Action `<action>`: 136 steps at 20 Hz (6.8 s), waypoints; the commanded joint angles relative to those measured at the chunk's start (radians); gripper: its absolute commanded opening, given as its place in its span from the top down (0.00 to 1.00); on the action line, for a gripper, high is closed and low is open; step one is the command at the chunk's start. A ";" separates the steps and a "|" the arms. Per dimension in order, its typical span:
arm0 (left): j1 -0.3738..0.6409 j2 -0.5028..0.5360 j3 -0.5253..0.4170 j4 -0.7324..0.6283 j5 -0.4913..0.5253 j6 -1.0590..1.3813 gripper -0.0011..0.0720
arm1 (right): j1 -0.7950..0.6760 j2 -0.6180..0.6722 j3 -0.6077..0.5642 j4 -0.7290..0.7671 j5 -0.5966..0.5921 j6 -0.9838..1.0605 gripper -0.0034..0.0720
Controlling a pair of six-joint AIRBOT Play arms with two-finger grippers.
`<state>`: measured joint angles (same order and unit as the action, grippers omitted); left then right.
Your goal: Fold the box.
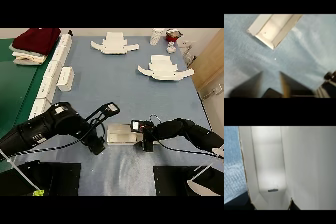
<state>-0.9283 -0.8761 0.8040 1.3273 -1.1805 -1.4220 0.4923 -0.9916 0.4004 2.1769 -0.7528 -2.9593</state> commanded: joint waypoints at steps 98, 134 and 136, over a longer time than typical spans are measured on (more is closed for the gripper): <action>0.305 -0.264 -0.370 -0.943 0.596 1.772 0.39 | 0.000 0.359 0.089 -0.337 -0.286 0.769 0.02; 0.305 -0.264 -0.370 -0.943 0.596 1.772 0.39 | -0.037 -0.153 0.199 0.130 0.008 1.308 0.76; 0.305 -0.264 -0.370 -0.943 0.596 1.772 0.39 | -0.038 -0.124 0.200 0.130 -0.002 1.281 0.76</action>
<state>-0.6239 -1.1389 0.4332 0.3847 -0.5873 0.3515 0.4553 -1.1366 0.5987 2.3051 -0.7433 -1.6482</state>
